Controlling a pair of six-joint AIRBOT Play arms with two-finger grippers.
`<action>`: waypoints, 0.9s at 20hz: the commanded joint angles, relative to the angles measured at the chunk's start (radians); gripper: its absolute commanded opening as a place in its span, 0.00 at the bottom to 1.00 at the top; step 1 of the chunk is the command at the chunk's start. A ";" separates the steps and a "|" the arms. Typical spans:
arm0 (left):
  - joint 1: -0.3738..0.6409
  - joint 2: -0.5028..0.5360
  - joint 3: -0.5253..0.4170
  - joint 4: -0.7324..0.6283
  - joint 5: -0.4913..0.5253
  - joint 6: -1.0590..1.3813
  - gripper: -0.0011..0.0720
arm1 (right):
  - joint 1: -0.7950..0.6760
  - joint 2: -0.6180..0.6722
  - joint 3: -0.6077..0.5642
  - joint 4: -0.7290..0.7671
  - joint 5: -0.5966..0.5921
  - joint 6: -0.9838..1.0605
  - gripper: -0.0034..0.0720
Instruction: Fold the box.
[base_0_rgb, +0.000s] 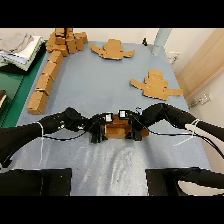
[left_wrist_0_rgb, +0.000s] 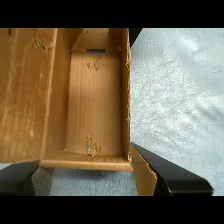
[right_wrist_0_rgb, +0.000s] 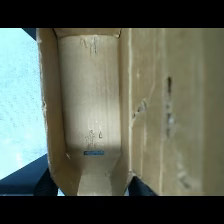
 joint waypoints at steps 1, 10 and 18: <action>-0.005 -0.006 0.007 0.010 0.013 -0.007 0.96 | 0.000 0.001 0.001 0.000 0.000 0.000 0.65; -0.005 -0.023 0.026 0.017 0.004 -0.011 0.58 | 0.000 0.001 0.001 0.000 0.000 0.000 0.65; -0.004 -0.023 0.026 0.016 0.011 -0.011 0.58 | 0.000 0.001 0.001 0.000 0.000 0.000 0.65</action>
